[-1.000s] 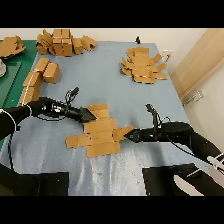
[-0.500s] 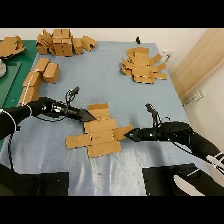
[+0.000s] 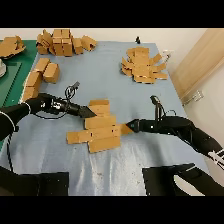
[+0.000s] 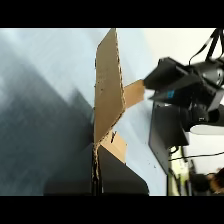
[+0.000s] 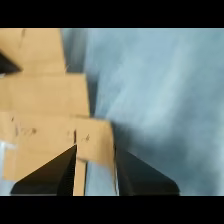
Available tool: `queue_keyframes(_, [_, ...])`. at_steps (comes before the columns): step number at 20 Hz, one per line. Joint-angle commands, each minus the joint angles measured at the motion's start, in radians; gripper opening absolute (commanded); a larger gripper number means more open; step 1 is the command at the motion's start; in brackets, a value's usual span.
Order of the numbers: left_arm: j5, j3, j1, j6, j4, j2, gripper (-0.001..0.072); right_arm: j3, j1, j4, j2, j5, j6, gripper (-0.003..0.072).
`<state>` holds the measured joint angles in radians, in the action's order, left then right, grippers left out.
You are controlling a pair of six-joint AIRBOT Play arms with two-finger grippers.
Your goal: Fold the box.
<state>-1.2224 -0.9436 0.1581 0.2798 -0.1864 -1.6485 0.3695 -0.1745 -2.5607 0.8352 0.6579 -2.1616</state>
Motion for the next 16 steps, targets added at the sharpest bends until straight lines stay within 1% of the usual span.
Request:
queue_keyframes(1, [0.001, -0.018, 0.028, -0.145, 0.002, 0.068, 0.001, 0.111, 0.001, 0.212, 0.001, -0.161, 0.198, 0.0393])
queue_keyframes(3, [0.023, -0.017, 0.065, -0.236, 0.003, 0.104, 0.001, 0.157, 0.001, 0.246, 0.001, -0.225, 0.26, 0.0345])
queue_keyframes(4, [0.048, -0.017, 0.089, -0.278, 0.004, 0.114, 0.001, 0.17, 0.0, 0.245, 0.001, -0.243, 0.277, 0.0345])
queue_keyframes(5, [0.056, -0.017, 0.111, -0.31, 0.006, 0.12, 0.001, 0.177, 0.0, 0.245, 0.004, -0.246, 0.288, 0.0334])
queue_keyframes(6, [0.052, -0.017, 0.132, -0.329, 0.006, 0.123, 0.001, 0.178, 0.0, 0.245, 0.009, -0.24, 0.304, 0.0278])
queue_keyframes(9, [0.046, 0.012, 0.172, -0.431, 0.013, 0.141, 0.0009, 0.177, 0.0, 0.245, 0.05, -0.197, 0.352, 0.0265])
queue_keyframes(11, [0.066, 0.078, 0.164, -0.508, 0.064, 0.168, 0.0009, 0.178, 0.0, 0.245, 0.087, -0.165, 0.355, 0.0039])
queue_keyframes(13, [0.097, 0.158, 0.132, -0.589, 0.101, 0.211, 0.0009, 0.178, -0.014, 0.241, 0.111, -0.153, 0.355, 0.003])
queue_keyframes(14, [0.121, 0.201, 0.113, -0.645, 0.13, 0.241, 0.0009, 0.178, -0.026, 0.241, 0.113, -0.154, 0.355, 0.0006])
queue_keyframes(16, [0.153, 0.258, 0.095, -0.755, 0.136, 0.288, 0.001, 0.178, -0.047, 0.242, 0.113, -0.169, 0.355, 0.0006])
